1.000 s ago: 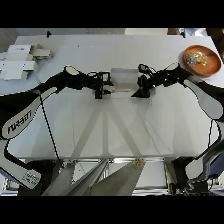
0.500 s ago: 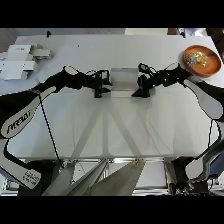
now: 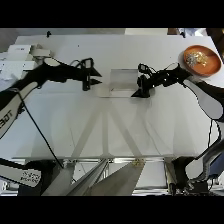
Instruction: Fold the box and place the chain.
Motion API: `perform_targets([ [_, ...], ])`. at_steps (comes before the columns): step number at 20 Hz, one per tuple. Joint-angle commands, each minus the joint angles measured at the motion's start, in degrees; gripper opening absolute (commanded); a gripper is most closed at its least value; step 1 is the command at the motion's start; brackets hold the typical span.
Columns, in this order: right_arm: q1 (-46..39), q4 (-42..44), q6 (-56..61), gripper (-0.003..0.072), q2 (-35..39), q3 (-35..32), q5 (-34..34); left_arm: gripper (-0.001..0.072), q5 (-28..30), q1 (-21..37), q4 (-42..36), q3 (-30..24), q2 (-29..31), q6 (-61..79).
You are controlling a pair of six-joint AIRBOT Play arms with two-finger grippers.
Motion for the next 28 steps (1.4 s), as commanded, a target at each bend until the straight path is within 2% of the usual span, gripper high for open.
perform_targets([
  [1,0.0,0.0,0.0,0.0496,0.0,0.0,0.0,0.0118,-5.0,5.2,1.7,0.0,3.8,-3.2],
  [2,0.0,0.0,0.0,0.0496,0.0,0.0,0.0,0.0022,-6.6,6.7,2.3,0.0,4.3,-4.9],
  [5,0.0,0.0,0.0,0.0496,0.0,0.0,0.0,0.0008,-11.3,9.6,3.8,0.0,4.2,-18.0],
  [7,0.0,0.0,0.0,0.0496,0.0,0.0,0.0,0.0007,-9.1,9.6,8.4,0.0,3.8,-33.2],
  [10,0.0,0.0,0.0,0.0496,0.0,0.0,0.0,0.0007,-1.3,7.2,18.7,0.0,3.2,-54.7],
  [13,0.0,0.0,0.0,0.0496,0.0,0.0,0.0,0.0007,-2.1,4.0,23.2,0.0,0.9,-64.2],
  [19,0.0,0.0,0.0,0.0496,0.0,0.0,0.0,0.0007,-1.6,-1.3,22.6,0.0,-3.6,-77.2],
  [26,0.0,0.0,0.0,0.0496,0.0,0.0,0.0,0.0007,-5.3,-1.5,15.7,0.0,-3.6,-76.3],
  [28,0.0,0.0,0.0,0.0496,0.0,0.0,0.0,0.0007,-4.8,-1.7,16.1,0.0,-3.6,-76.3],
])
